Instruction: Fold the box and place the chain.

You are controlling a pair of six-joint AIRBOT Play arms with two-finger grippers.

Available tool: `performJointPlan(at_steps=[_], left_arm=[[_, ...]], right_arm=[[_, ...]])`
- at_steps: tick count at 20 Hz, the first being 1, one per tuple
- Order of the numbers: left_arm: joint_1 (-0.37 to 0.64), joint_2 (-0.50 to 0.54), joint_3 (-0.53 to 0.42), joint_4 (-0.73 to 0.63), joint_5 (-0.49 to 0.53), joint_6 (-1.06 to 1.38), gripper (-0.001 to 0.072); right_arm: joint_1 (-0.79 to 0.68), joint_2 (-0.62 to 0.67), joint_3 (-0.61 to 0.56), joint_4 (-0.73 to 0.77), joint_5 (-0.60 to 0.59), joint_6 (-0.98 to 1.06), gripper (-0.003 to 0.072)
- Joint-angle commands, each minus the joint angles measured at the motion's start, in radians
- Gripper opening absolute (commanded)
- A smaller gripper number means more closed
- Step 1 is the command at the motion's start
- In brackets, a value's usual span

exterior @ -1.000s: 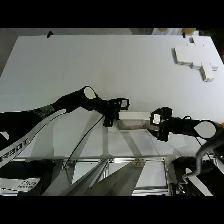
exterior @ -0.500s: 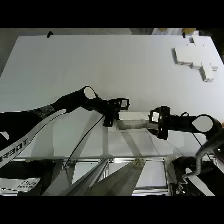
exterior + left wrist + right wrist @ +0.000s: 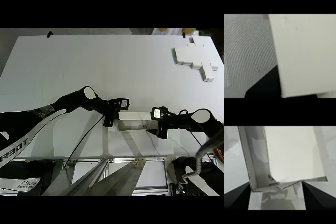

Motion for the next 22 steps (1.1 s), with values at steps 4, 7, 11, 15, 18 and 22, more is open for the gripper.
performJointPlan(at_steps=[4, 7, 11, 15, 18, 22], left_arm=[[0.000, 0.000, 0.001, 0.000, 0.000, 0.000, 0.0010], [0.000, 0.000, 0.001, 0.000, 0.000, 0.000, 0.0010], [0.000, 0.000, 0.001, 0.000, 0.000, 0.000, 0.0010], [0.000, 0.000, 0.001, 0.000, 0.000, 0.000, 0.0010], [0.000, 0.000, 0.001, 0.000, 0.000, 0.000, 0.0010], [0.000, 0.000, 0.001, 0.000, 0.000, 0.000, 0.0010]], right_arm=[[-0.012, -0.095, 0.000, 0.117, 0.020, -0.167, 0.0641], [-0.012, -0.116, 0.000, 0.112, 0.020, -0.167, 0.0638], [-0.012, -0.140, 0.000, 0.079, 0.020, -0.167, 0.0577], [-0.011, -0.165, 0.000, 0.071, 0.011, -0.168, 0.0576], [-0.009, -0.169, 0.000, 0.088, 0.000, -0.201, 0.0522], [-0.008, -0.178, 0.000, 0.095, -0.006, -0.230, 0.0524]])
